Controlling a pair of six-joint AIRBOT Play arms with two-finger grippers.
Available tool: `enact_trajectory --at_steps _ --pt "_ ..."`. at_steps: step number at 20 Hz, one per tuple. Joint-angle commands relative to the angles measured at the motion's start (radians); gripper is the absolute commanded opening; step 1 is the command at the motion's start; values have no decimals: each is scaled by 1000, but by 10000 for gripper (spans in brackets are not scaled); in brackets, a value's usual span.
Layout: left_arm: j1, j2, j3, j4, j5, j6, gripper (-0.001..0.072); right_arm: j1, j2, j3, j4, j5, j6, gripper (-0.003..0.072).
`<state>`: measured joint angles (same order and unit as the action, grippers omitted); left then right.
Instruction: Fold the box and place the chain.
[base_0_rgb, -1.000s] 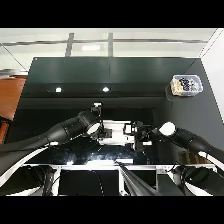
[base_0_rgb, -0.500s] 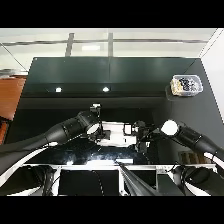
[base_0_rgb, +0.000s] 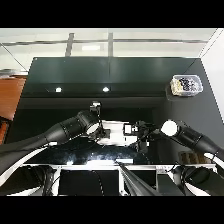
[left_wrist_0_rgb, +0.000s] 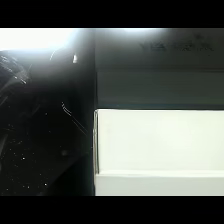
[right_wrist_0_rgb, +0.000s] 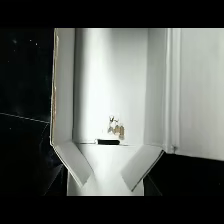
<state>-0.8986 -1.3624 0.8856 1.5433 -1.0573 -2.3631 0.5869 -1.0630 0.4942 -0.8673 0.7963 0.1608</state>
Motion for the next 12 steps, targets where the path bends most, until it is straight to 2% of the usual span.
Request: enact_trajectory --at_steps 1,2,3,6,10,12 --pt "1 1 0 2 5 -2 30 16 -2 1 31 -41 4 531" --pt "1 1 0 2 5 -2 31 22 -2 1 39 -42 4 482" --pt "1 1 0 2 5 -2 31 27 -2 0 48 -40 7 347" --pt "1 1 0 2 5 -2 30 28 -2 0 56 -40 43 295" --pt "1 1 0 1 2 -2 31 28 -3 0 70 -42 68 294" --pt "1 1 0 1 2 -1 31 32 -19 0 129 -56 68 294"
